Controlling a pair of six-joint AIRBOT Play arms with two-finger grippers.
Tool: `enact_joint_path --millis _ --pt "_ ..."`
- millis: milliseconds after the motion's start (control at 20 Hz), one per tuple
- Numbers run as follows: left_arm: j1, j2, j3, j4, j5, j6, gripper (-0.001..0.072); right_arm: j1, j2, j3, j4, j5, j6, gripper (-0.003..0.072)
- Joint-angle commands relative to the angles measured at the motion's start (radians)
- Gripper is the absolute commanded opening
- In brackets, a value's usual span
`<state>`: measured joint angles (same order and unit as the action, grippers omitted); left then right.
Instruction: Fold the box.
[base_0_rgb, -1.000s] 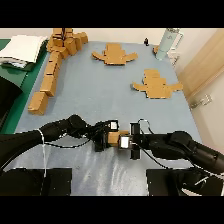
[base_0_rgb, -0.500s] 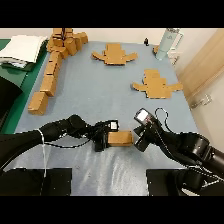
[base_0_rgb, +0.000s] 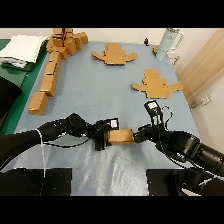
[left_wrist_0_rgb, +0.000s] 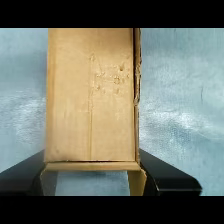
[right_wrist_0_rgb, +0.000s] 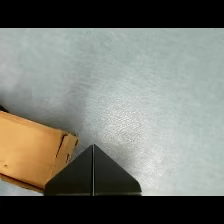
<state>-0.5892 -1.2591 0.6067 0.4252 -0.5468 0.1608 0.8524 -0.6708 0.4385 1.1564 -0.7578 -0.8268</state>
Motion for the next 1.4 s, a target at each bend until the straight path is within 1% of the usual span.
enact_joint_path --millis 0,100,200,300,400,450,500,550,650,750,800,850,1000,1100,1250,1350 --pt "0.036 0.051 0.004 0.000 0.057 -0.154 0.0482 0.000 -0.011 0.000 -0.084 -0.004 0.201 0.0003" --pt "0.102 0.081 0.004 0.009 0.067 -0.277 0.0482 0.000 -0.011 0.000 -0.154 -0.007 0.308 0.0003" --pt "0.186 0.104 0.004 0.085 0.034 -0.355 0.0482 0.000 -0.011 0.000 -0.198 -0.008 0.365 0.0003" --pt "0.278 0.132 0.004 0.237 -0.030 -0.472 0.0482 0.000 -0.011 0.000 -0.203 -0.012 0.366 0.0003" --pt "0.383 0.182 0.003 0.393 -0.130 -0.620 0.0482 0.000 -0.011 0.000 -0.202 -0.019 0.366 0.0003" --pt "0.434 0.212 0.000 0.433 -0.183 -0.666 0.0482 0.000 -0.011 0.000 -0.202 -0.021 0.366 0.0004" --pt "0.488 0.251 -0.007 0.453 -0.234 -0.692 0.0482 0.000 -0.011 0.000 -0.203 -0.022 0.366 0.0003" --pt "0.538 0.297 -0.023 0.454 -0.257 -0.713 0.0482 0.000 -0.011 0.000 -0.206 -0.022 0.366 0.0003" --pt "0.620 0.400 -0.068 0.473 -0.258 -0.766 0.0482 0.000 -0.011 0.000 -0.209 -0.022 0.366 0.0003" --pt "0.693 0.523 -0.130 0.561 -0.268 -0.855 0.0482 0.000 -0.011 -0.001 -0.212 -0.021 0.366 0.0003" --pt "0.728 0.587 -0.163 0.624 -0.297 -0.901 0.0482 0.000 -0.011 -0.002 -0.212 -0.021 0.366 0.0003" --pt "0.761 0.648 -0.193 0.681 -0.349 -0.927 0.0482 0.000 -0.012 -0.002 -0.216 -0.021 0.366 0.0003" --pt "0.856 0.795 -0.262 0.761 -0.480 -0.963 0.0482 0.000 -0.012 -0.002 -0.251 -0.016 0.366 0.0003" --pt "0.936 0.861 -0.282 0.828 -0.537 -1.058 0.0482 0.000 -0.012 -0.002 -0.274 -0.013 0.366 0.0004" --pt "1.065 0.917 -0.285 0.889 -0.531 -1.074 0.0482 0.000 -0.012 -0.002 -0.282 -0.013 0.365 0.0003" --pt "1.141 0.912 -0.288 0.903 -0.483 -1.072 0.0482 0.000 -0.012 -0.002 -0.283 -0.013 0.365 0.0003"
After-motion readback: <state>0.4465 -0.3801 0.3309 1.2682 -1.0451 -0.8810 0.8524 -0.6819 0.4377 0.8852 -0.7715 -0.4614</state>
